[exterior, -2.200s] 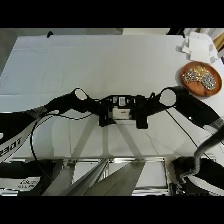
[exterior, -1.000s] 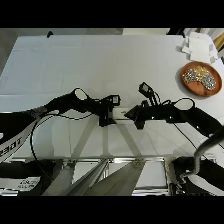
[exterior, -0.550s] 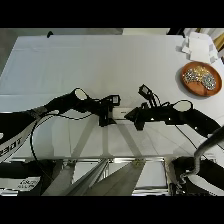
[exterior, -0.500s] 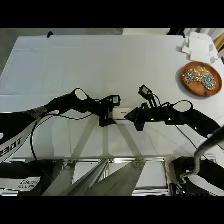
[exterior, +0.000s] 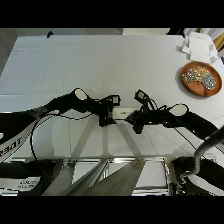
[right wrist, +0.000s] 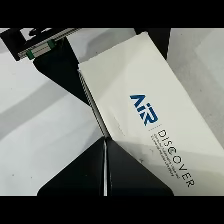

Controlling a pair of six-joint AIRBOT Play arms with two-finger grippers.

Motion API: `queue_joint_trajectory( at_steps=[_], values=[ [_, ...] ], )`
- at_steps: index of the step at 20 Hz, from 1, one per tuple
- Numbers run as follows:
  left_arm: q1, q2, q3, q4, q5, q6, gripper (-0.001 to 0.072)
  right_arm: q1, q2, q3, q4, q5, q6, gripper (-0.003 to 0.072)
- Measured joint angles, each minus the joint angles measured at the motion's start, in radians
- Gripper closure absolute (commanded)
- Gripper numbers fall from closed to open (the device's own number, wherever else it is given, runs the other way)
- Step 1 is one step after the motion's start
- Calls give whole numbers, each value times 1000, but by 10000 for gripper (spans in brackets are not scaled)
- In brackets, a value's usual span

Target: Fold the box and place the chain.

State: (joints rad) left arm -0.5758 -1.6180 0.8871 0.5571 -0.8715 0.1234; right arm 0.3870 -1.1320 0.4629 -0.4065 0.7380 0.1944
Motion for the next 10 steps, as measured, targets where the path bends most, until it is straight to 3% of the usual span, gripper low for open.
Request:
queue_joint_trajectory(
  at_steps=[5,10],
  values=[
    [0,0,0,-4,-1,-8,437,3,19,-1,-18,-31,14,675],
    [0,0,0,0,-1,3,437,2,146,-1,-23,-55,-23,675]
  ],
)
